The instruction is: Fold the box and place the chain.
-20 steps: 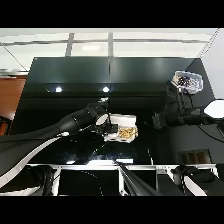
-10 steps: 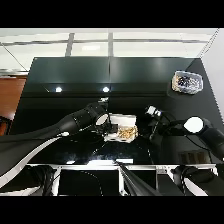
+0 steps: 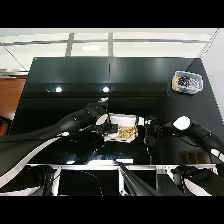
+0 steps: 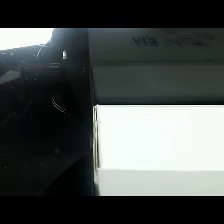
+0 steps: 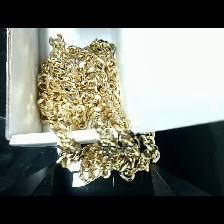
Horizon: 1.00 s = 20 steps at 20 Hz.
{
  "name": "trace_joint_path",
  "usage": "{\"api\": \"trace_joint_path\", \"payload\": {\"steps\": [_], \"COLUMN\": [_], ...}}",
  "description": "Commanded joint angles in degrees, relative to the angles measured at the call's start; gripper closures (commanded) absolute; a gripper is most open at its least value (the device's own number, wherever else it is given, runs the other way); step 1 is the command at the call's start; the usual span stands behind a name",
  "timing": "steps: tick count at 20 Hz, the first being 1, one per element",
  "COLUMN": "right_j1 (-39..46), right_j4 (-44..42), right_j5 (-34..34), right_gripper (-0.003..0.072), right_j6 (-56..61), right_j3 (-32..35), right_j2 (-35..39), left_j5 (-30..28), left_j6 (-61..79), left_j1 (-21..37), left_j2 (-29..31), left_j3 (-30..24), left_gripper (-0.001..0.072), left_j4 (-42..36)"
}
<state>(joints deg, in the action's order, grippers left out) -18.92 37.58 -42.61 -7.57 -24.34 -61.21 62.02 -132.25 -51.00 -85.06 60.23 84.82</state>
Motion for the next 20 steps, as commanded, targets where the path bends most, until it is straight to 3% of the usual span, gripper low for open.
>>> {"api": "trace_joint_path", "payload": {"steps": [1, 8, 10, 13, 14, 15, 20], "right_j1": [-0.2, -0.2, -0.2, -0.2, -0.2, -0.2, 0.2], "right_j4": [-1.6, -1.6, -1.6, -1.6, -1.6, -1.6, 2.5], "right_j5": [1.2, 2.9, 3.0, 3.2, 3.2, 3.2, 2.7], "right_gripper": [-0.0009, 0.001, 0.0194, 0.0244, 0.0507, 0.0671, 0.0673], "right_j6": [-2.8, -2.8, -2.8, -2.7, -2.7, -2.6, 8.1], "right_j3": [0.0, 0.0, 0.0, 0.0, 0.0, 0.0, 0.0], "right_j2": [-1.9, -3.4, -3.4, -3.4, -3.3, -3.3, -1.5], "left_j5": [0.0, 0.0, 0.0, 0.0, 0.0, 0.0, 0.0], "left_j6": [0.0, 0.0, 0.0, 0.0, 0.0, 0.0, 0.0], "left_j1": [0.0, 0.0, 0.0, 0.0, 0.0, 0.0, 0.0], "left_j2": [0.0, 0.0, 0.0, 0.0, 0.0, 0.0, 0.0], "left_j3": [0.0, 0.0, 0.0, 0.0, 0.0, 0.0, 0.0], "left_gripper": [0.0678, 0.0678, 0.0678, 0.0678, 0.0678, 0.0678, 0.0678], "left_j4": [0.0, 0.0, 0.0, 0.0, 0.0, 0.0, 0.0]}}
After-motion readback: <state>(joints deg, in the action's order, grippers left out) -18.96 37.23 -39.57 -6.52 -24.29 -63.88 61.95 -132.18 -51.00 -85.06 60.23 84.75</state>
